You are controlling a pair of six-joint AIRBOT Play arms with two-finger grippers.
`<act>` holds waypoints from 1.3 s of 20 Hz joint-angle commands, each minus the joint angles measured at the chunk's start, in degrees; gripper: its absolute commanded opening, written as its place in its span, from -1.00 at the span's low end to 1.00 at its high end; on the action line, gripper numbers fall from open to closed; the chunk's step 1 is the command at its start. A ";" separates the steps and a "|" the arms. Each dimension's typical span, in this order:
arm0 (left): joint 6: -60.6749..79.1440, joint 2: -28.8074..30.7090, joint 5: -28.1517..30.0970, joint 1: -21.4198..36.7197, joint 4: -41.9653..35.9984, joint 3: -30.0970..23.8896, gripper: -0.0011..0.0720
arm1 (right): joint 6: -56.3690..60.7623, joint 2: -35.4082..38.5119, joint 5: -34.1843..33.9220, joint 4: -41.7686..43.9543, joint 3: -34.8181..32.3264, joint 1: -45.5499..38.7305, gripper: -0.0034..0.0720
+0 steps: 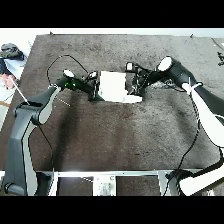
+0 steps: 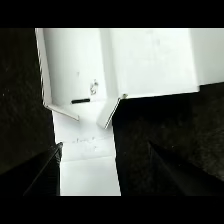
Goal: Fold the box and place the chain.
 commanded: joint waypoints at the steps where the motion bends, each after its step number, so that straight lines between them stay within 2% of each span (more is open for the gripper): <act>1: 0.04 -0.02 0.00 0.02 0.00 -0.02 0.28 | -2.58 -1.31 -5.22 -2.08 -3.30 0.87 0.66; 4: 0.07 -0.02 0.02 0.02 0.00 -0.02 0.28 | -5.40 -2.21 -7.39 1.73 -3.30 1.01 0.64; 8: 0.04 -0.02 0.07 0.02 0.00 0.00 0.28 | -8.61 -2.71 -6.73 4.28 -3.30 2.01 0.63; 10: 0.07 -0.02 0.07 0.02 0.00 -0.02 0.28 | -8.59 -2.73 -6.69 4.48 -3.30 2.69 0.17; 15: 0.07 -0.02 0.11 0.02 0.00 0.00 0.28 | -8.59 -3.52 -6.80 4.50 -3.30 3.23 0.16; 16: 0.07 -0.02 0.11 0.02 0.00 -0.02 0.28 | -8.59 -3.72 -6.27 5.03 -3.30 3.26 -0.05; 17: 0.07 -0.02 0.11 0.02 0.00 0.00 0.28 | -8.59 -3.82 -6.16 6.32 -3.30 3.30 -0.16; 19: 0.04 -0.02 0.11 0.02 0.00 -0.02 0.28 | -8.63 -3.82 -6.67 9.51 -3.30 3.50 -0.16; 26: 0.04 -0.02 0.09 0.02 0.00 -0.02 0.28 | -8.63 -5.11 -11.04 10.14 -3.30 4.28 -0.16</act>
